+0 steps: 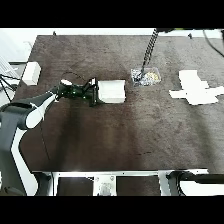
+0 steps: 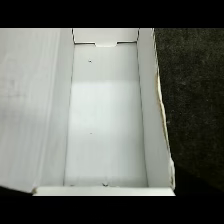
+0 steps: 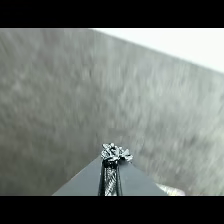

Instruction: Fold the box and place the chain.

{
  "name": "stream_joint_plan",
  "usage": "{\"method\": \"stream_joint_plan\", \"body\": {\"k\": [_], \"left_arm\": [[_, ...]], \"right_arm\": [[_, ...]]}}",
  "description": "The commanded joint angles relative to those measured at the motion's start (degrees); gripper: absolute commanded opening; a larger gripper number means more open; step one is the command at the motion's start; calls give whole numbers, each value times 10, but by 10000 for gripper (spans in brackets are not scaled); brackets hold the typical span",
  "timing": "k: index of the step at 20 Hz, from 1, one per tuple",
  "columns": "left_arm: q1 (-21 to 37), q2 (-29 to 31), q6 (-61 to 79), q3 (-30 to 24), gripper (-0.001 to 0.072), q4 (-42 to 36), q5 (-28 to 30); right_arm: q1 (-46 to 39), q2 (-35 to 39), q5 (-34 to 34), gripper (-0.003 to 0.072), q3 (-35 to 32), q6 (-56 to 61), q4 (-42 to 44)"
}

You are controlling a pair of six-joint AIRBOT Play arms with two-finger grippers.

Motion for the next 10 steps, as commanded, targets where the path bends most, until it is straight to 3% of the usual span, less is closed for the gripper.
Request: {"method": "stream_joint_plan", "body": {"k": [1,7,10], "left_arm": [[0,0,0,0,280,0,0],[0,0,0,0,280,0,0],[0,0,0,0,280,0,0]], "right_arm": [[8,42,-17,9,0,-21,-1],[9,42,6,8,-4,-30,0],[13,42,53,9,-4,-30,0]]}}
